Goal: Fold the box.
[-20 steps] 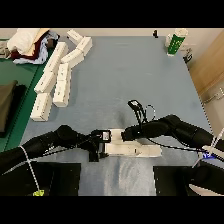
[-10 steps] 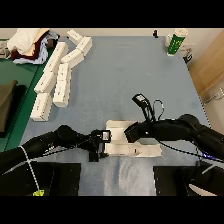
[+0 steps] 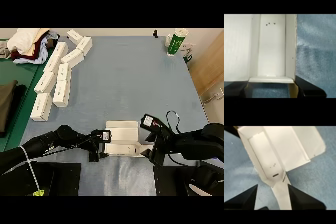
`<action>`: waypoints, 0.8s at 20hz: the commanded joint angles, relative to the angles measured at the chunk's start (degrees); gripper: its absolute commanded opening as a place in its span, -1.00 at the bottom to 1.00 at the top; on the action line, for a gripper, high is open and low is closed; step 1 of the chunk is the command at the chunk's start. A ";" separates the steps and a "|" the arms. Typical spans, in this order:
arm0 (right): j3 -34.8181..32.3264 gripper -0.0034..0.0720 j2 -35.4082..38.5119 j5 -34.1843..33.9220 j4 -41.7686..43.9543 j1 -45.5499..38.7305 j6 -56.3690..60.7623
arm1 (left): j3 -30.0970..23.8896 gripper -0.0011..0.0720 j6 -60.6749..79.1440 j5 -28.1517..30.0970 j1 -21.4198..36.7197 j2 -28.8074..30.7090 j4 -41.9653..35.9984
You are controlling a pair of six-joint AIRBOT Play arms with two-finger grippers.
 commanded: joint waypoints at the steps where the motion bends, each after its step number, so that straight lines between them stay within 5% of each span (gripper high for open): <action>1: -5.20 0.93 0.87 2.21 -2.27 -0.02 -14.75 | 0.04 0.65 0.00 0.00 0.00 0.00 0.02; 10: -10.95 0.87 -3.17 15.63 1.40 0.04 -22.84 | 0.04 0.65 0.00 -0.02 -0.02 0.00 0.02; 12: -10.95 0.40 -4.39 15.89 4.85 0.04 -24.59 | 0.04 0.65 0.00 -0.04 -0.02 0.00 0.02; 16: -10.95 0.29 -5.66 18.97 5.20 0.02 -27.45 | 0.04 0.65 0.00 -0.04 -0.02 0.00 0.00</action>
